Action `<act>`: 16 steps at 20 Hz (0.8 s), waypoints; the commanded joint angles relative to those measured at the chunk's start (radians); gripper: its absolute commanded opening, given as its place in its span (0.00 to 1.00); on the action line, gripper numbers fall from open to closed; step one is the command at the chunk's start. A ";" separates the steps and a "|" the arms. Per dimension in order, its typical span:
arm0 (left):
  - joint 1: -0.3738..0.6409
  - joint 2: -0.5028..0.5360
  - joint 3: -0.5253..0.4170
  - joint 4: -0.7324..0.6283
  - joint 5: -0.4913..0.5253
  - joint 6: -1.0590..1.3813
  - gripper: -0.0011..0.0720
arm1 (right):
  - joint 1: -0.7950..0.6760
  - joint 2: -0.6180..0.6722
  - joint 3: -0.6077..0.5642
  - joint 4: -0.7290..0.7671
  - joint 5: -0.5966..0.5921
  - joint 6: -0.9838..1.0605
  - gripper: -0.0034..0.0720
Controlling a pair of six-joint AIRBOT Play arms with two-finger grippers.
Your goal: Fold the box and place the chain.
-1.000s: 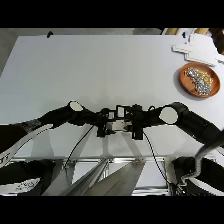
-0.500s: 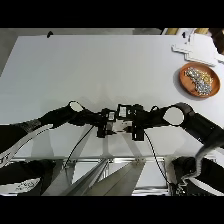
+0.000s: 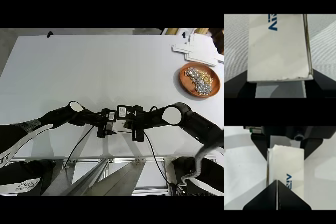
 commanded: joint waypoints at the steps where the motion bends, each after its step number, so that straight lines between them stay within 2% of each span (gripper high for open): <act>1: 0.001 0.001 0.000 0.000 0.000 -0.001 0.30 | 0.000 -0.023 -0.001 -0.003 0.024 0.011 0.07; 16: 0.001 0.001 0.000 0.000 0.000 -0.001 0.30 | 0.000 -0.066 -0.051 0.008 -0.003 0.010 0.07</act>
